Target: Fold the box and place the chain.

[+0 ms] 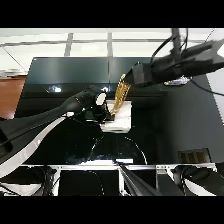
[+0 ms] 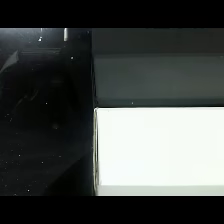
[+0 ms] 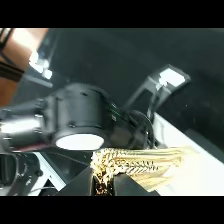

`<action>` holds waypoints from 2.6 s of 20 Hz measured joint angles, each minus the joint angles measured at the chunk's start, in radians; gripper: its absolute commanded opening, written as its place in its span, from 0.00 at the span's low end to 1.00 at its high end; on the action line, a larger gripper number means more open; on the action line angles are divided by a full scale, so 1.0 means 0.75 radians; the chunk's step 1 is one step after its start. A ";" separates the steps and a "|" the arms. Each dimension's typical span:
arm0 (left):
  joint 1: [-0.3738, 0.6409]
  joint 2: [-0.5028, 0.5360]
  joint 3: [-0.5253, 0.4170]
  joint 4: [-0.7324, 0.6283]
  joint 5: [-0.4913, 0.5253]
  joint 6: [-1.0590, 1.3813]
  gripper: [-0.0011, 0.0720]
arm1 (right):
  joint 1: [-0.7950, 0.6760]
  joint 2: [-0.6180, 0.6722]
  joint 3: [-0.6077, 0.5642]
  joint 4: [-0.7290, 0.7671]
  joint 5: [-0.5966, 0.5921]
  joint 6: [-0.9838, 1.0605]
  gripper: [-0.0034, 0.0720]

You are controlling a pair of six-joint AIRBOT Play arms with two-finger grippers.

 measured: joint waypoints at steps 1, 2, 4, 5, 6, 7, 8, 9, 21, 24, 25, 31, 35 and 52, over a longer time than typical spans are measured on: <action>0.000 0.000 0.000 -0.001 0.000 0.000 0.05 | 0.004 -0.002 -0.033 0.000 -0.011 -0.001 0.07; 0.000 0.000 -0.001 -0.001 0.000 0.000 0.05 | 0.006 -0.003 -0.063 0.000 -0.014 -0.001 0.07; 0.000 0.000 -0.001 -0.001 0.000 0.000 0.05 | 0.009 -0.004 -0.100 -0.002 -0.026 -0.001 0.07; 0.000 0.001 -0.001 0.000 0.000 0.000 0.05 | 0.011 -0.004 -0.111 -0.002 -0.027 -0.001 0.07; 0.000 0.000 -0.001 -0.001 0.001 0.000 0.05 | 0.012 -0.004 -0.119 -0.005 -0.027 -0.001 0.07; 0.001 0.000 0.000 0.000 0.001 0.000 0.05 | 0.012 -0.004 -0.126 -0.014 -0.024 -0.001 0.07; 0.000 0.000 -0.001 0.000 0.001 0.000 0.05 | 0.012 -0.004 -0.133 -0.017 -0.020 -0.001 0.07; 0.000 0.000 0.000 0.000 0.002 0.000 0.05 | 0.014 -0.004 -0.144 -0.018 -0.017 -0.001 0.07; 0.001 0.000 -0.001 0.001 0.007 0.000 0.05 | 0.071 -0.043 -0.589 -0.044 -0.317 0.004 0.41; 0.000 0.000 -0.001 0.000 0.007 0.000 0.05 | -0.032 -0.009 -0.599 -0.080 -0.272 -0.005 0.41; 0.000 0.000 -0.001 -0.001 0.007 0.000 0.05 | -0.078 0.011 -0.600 -0.100 -0.247 -0.010 0.41; 0.000 -0.004 0.000 -0.005 0.007 -0.056 0.05 | -0.306 0.092 -0.602 -0.209 -0.117 -0.037 0.41; -0.006 0.004 0.000 -0.014 0.006 -0.168 0.77 | -0.344 0.103 -0.604 -0.231 -0.084 -0.065 0.41; 0.513 0.778 -0.724 -0.166 0.154 0.601 0.80 | -0.357 0.106 -0.605 -0.287 -0.111 -0.085 0.41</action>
